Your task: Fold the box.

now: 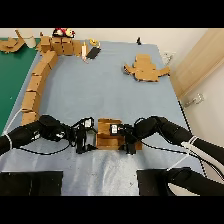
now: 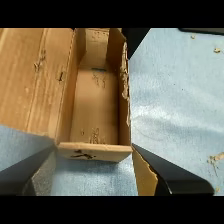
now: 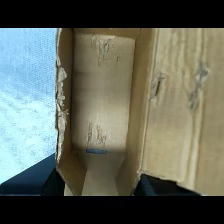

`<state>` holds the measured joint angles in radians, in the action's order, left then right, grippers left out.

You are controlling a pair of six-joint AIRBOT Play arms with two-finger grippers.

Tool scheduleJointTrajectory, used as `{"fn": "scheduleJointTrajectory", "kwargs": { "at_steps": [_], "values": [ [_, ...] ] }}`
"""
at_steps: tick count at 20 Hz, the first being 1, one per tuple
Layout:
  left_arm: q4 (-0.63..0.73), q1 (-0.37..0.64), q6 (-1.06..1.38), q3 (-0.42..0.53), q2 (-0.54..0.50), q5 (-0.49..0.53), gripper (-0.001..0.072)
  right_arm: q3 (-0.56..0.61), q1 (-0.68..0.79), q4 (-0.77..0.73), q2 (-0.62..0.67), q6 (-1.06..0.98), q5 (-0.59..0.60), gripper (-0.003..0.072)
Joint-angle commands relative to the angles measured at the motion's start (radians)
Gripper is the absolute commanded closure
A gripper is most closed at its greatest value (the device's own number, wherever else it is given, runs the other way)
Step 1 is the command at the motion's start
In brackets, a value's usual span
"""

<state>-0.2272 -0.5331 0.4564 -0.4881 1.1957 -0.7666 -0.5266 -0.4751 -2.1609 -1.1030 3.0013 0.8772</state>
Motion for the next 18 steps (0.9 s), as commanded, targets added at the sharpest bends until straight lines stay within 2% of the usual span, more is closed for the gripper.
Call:
{"fn": "scheduleJointTrajectory", "kwargs": {
  "at_steps": [1,5,18],
  "values": [
    [-0.001,-0.004,0.000,-0.020,0.020,-0.028,-0.0011,0.000,0.000,0.000,-0.001,0.000,0.000,0.0228],
    [-0.013,-0.004,-0.012,-0.020,0.023,-0.077,-0.0011,0.000,0.000,0.000,-0.001,0.000,0.000,0.0229],
    [-0.067,-0.046,-0.058,-0.022,0.018,-0.003,-0.0011,0.000,0.000,-0.001,-0.001,0.000,0.000,0.0228]
  ]
}}
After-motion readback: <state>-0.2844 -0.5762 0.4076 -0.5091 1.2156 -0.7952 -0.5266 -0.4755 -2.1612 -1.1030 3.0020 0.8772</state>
